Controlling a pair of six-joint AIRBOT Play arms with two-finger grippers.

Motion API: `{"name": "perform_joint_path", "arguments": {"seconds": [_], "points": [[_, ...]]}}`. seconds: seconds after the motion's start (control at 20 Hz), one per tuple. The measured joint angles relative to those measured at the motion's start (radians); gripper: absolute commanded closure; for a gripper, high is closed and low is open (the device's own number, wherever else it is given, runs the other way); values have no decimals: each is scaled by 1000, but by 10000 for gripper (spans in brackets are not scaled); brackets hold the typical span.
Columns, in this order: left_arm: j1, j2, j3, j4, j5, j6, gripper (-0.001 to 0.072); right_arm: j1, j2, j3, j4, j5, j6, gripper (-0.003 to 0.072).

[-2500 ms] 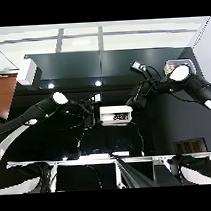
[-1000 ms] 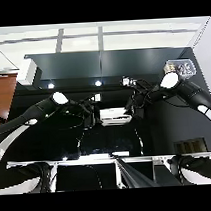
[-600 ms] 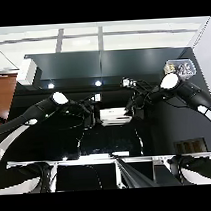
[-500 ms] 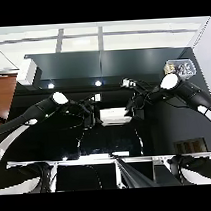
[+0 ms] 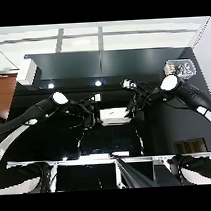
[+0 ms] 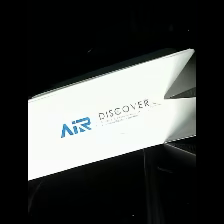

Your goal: Fold the box and place the chain.

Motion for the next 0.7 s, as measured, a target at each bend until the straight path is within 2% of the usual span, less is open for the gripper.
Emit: {"name": "perform_joint_path", "arguments": {"seconds": [0.3,0.7], "points": [[0,0,0,-1,0,-1,233,-18,40,-3,11,9,23,358],[0,0,0,-1,0,-1,233,-114,135,-3,25,34,86,359]]}}
